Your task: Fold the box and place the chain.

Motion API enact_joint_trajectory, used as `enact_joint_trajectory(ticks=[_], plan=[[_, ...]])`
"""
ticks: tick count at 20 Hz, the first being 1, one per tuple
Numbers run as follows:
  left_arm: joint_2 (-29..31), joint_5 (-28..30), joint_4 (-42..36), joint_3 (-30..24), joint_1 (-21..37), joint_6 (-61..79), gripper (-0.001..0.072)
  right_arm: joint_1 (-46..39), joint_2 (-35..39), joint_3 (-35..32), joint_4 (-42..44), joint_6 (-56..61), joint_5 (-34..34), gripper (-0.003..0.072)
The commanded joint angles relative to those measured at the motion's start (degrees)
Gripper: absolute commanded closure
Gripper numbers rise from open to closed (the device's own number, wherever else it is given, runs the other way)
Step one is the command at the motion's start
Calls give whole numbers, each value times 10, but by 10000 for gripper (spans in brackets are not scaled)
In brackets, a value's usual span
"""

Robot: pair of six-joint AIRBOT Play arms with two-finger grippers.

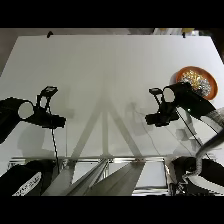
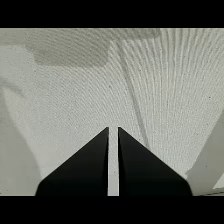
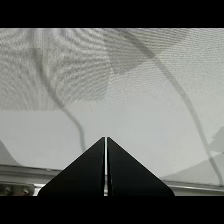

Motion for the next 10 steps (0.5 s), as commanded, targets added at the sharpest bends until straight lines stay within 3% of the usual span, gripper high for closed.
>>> enact_joint_trajectory(ticks=[1, 6, 10], plan=[[0, 0, 0, 0, 0, 0, 648, 0, 0, 0, 0, 0, -1, 666], [0, 0, 0, 0, 0, 0, 648, 0, 0, 0, -10, -10, -47, 667], [0, 0, 0, 0, 0, 0, 648, -30, 8, 1, -92, -31, -50, 669]])
